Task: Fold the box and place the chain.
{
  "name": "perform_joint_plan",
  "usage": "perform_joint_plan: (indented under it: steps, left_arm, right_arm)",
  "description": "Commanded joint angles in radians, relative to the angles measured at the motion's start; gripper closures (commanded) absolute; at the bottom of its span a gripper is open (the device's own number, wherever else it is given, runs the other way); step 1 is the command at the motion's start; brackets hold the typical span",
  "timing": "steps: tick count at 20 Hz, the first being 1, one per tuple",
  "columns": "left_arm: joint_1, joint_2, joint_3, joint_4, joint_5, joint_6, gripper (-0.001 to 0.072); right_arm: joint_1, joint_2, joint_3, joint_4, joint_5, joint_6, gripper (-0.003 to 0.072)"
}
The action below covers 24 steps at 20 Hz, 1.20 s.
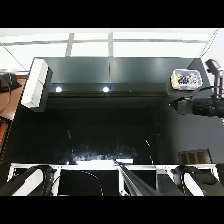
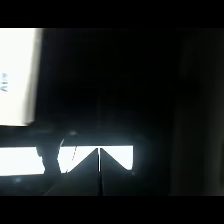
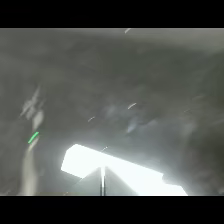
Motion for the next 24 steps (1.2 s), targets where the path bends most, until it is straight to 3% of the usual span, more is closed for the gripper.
perform_joint_plan:
  steps: [1,4,6,24]
  left_arm:
    - [-0.131,0.344,-0.341,-0.080,0.193,0.032,0.0687]
    - [-0.237,0.591,-0.603,-0.094,0.331,0.029,0.0686]
    - [-0.268,0.685,-0.686,-0.099,0.357,0.027,0.0685]
    - [-0.266,0.714,-0.695,-0.074,0.360,0.027,0.0684]
  right_arm:
    - [0.032,0.125,-0.064,-0.161,-0.216,0.002,0.0680]
    - [0.031,0.162,-0.203,-0.173,-0.364,0.003,0.0678]
    - [0.031,0.162,-0.236,-0.185,-0.382,0.003,0.0675]
    - [0.031,0.162,-0.236,-0.177,-0.383,0.003,0.0671]
